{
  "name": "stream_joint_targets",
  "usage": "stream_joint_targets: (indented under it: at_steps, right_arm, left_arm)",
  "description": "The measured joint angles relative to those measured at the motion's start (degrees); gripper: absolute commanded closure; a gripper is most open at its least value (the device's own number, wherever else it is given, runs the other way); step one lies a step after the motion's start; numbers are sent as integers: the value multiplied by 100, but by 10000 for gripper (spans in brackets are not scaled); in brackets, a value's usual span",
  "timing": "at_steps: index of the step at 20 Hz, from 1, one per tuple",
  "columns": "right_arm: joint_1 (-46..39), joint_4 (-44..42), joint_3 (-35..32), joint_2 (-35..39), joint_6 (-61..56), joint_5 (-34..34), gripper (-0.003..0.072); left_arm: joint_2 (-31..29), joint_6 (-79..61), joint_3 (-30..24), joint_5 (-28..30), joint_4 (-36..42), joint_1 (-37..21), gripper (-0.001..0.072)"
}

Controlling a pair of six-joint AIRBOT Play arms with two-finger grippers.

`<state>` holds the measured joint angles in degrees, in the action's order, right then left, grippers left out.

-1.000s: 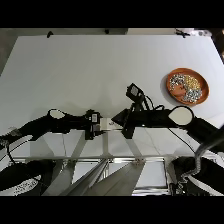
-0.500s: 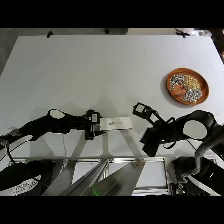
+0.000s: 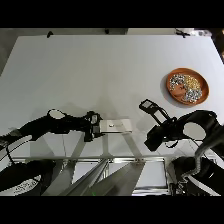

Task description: Fold the box and place the chain.

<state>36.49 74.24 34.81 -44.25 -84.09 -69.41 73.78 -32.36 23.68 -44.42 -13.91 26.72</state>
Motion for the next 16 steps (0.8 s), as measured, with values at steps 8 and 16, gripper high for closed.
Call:
stream_joint_targets:
  at_steps: [8, 16]
  right_arm:
    - [0, 24, 0, 0, -129, 319, 677]
    - [0, 17, 0, 0, -142, 531, 677]
  left_arm:
    - [-1996, 2247, 4, 2094, 267, -1054, 704]
    - [-3324, 3788, -166, 3045, 50, -3862, 705]
